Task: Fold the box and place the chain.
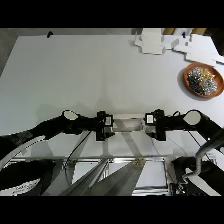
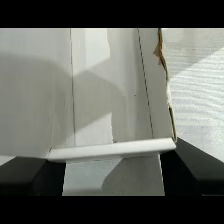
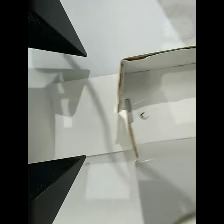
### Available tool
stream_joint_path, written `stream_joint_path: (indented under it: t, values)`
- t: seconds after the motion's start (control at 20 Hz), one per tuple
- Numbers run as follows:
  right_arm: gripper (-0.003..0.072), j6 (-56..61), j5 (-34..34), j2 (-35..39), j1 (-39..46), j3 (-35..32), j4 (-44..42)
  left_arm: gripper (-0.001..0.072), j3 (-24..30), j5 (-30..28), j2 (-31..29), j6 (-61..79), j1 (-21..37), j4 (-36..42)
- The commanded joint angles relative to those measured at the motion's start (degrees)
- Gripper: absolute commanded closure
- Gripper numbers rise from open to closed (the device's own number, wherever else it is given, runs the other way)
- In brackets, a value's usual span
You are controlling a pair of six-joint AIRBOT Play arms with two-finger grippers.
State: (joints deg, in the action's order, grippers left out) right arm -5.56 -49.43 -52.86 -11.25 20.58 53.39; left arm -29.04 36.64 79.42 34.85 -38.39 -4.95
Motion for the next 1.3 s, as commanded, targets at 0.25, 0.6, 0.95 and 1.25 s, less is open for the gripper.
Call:
stream_joint_path:
  t: [0.25,0.6,0.95,1.25]
  values:
    - [0.0080,7.3,-5.5,8.4,0.0,0.1,4.1,0.0434,0.0,0.0,0.0,0.0,0.0,0.0]
    - [0.0502,6.5,-9.7,9.7,0.0,0.1,-7.7,0.0434,0.0,0.0,0.0,0.0,0.0,0.0]
    - [0.0667,1.4,-4.4,9.2,0.0,0.1,-30.4,0.0434,0.0,0.0,0.0,0.0,0.0,0.0]
    - [0.0667,0.7,12.1,1.5,0.0,0.1,-37.0,0.0434,0.0,0.0,0.0,0.0,0.0,0.0]
